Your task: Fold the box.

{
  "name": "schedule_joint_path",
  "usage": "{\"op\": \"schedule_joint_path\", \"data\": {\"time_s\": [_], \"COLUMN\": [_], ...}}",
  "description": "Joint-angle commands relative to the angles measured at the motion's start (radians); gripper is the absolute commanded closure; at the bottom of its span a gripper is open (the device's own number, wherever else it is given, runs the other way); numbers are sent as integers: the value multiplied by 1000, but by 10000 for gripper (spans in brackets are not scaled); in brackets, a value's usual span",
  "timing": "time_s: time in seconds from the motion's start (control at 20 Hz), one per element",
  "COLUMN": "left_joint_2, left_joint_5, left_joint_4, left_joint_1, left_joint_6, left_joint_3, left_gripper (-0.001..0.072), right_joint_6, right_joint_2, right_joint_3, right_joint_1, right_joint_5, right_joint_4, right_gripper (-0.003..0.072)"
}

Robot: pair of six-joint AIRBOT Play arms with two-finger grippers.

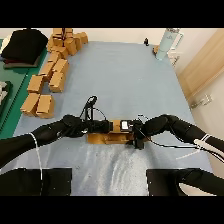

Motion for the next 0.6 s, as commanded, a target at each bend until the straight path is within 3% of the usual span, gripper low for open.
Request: {"op": "schedule_joint_path", "data": {"time_s": [0.0, 0.3, 0.55], "left_joint_2": [-2, -18, -49], "left_joint_5": [-89, -96, -131], "left_joint_4": [325, 331, 332], "left_joint_1": [54, 64, 67], "left_joint_6": [-280, -277, -224], "left_joint_3": [13, 19, 99], "left_gripper": [704, 703, 702], "right_joint_6": [0, 0, 0], "right_joint_2": [0, 0, 0], "right_joint_3": [0, 0, 0], "right_joint_1": [0, 0, 0], "right_joint_5": [2, 2, 2], "right_joint_4": [0, 0, 0], "right_gripper": [199, 198, 198]}}
